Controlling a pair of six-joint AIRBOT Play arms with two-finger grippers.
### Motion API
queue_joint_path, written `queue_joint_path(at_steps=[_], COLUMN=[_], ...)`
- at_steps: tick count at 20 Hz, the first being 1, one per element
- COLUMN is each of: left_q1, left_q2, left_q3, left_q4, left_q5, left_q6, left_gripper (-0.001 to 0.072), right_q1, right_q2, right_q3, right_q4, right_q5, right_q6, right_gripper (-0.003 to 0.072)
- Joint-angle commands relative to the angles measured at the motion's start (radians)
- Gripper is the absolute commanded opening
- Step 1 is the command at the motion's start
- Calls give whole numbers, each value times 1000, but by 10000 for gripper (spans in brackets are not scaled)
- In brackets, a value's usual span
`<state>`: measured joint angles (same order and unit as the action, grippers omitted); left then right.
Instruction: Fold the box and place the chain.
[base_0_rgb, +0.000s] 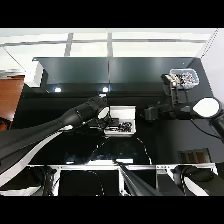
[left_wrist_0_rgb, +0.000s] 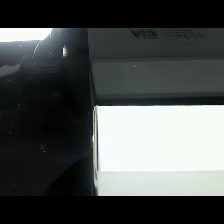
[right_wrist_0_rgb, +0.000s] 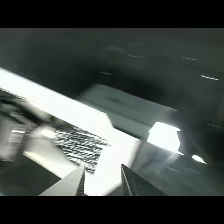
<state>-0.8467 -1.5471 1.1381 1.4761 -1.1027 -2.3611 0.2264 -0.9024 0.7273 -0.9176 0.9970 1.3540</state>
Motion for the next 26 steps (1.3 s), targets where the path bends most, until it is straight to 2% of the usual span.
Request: queue_joint_path(at_steps=[1, 8, 9, 10, 11, 14, 17, 20, 22, 24, 26], left_q1=[0, -39, -39, -39, -37, -33, -45, -48, -3, 97, 231], left_q2=[-4, -19, -20, -20, -19, -7, 96, 256, 370, 486, 568], left_q3=[0, 53, 64, 77, 97, 182, 206, 135, 29, -133, -305], left_q4=[0, 6, 8, 8, 9, 63, 246, 498, 558, 522, 397], left_q5=[6, -1, -8, -16, -31, -124, -257, -366, -373, -310, -151], left_q6=[1, -78, -78, -78, -76, 3, 66, 74, 72, 48, 48], left_gripper=[25, 26, 109, 294, 397, 408, 407, 406, 406, 405, 405], right_q1=[-90, -93, -93, -93, -93, -93, -93, -93, -93, -93, -93], right_q2=[1, 1, 1, 1, 1, 1, 1, 1, 1, 1, 1], right_q3=[5, 5, 5, 4, 1, -12, -13, -13, -13, -13, -13], right_q4=[-111, -121, -121, -121, -122, -124, -124, -124, -124, -123, -123], right_q5=[73, 73, 74, 74, 72, 73, 70, 50, 38, 39, 48], right_q6=[-1, -4, -7, -12, -12, -12, -12, -12, -12, -11, -2], right_gripper=[269, 269, 269, 269, 269, 269, 270, 270, 269, 269, 269])
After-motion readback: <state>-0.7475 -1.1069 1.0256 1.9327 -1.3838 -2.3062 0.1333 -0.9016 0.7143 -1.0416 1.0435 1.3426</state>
